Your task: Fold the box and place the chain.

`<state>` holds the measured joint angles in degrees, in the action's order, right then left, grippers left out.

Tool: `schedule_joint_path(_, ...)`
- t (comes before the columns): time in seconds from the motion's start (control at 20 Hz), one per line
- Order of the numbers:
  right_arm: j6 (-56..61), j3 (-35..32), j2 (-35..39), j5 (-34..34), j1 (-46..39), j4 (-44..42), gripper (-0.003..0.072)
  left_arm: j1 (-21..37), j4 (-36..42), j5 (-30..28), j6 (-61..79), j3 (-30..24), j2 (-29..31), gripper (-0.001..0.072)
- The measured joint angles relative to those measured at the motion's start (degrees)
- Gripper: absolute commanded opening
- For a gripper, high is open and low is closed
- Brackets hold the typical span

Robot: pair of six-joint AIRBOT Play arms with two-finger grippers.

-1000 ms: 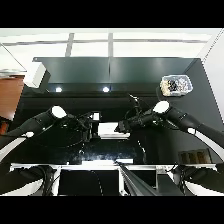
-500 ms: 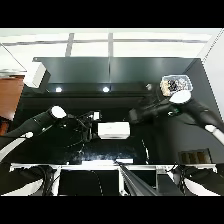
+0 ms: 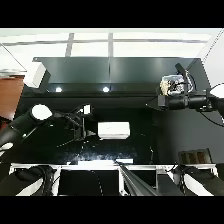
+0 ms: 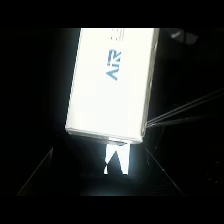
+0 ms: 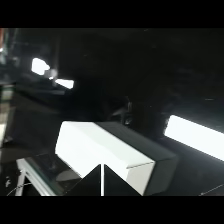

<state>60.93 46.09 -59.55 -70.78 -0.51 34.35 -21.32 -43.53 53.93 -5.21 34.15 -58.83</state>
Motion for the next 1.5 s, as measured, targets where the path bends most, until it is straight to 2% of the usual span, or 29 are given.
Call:
schedule_joint_path(0.15,-0.24,0.00,0.24,0.24,-0.70,1.33,0.0036,-1.07,3.21,0.02,-2.43,1.29,2.49,0.0714)
schedule_joint_path(0.25,-0.26,0.00,0.31,0.72,-0.94,1.57,0.0036,-3.10,6.64,-2.25,-2.78,2.56,1.53,0.0715)
schedule_joint_path(0.5,-0.28,0.02,0.35,1.16,-1.11,2.27,0.0036,-10.54,10.86,-8.00,-0.31,6.23,-6.14,0.0712)
schedule_joint_path(0.65,-0.28,0.00,0.37,1.20,-1.11,2.38,0.0036,-12.90,12.00,-10.32,0.31,7.52,-10.01,0.0712)
schedule_joint_path(1.05,-0.28,0.00,0.35,2.95,-1.11,3.45,0.0035,-14.25,10.73,-11.63,0.72,8.33,-12.79,0.0712)
schedule_joint_path(1.5,-0.31,0.00,0.35,3.89,-1.11,3.65,0.0036,-14.84,9.94,-9.84,0.48,8.00,-14.16,0.0712)
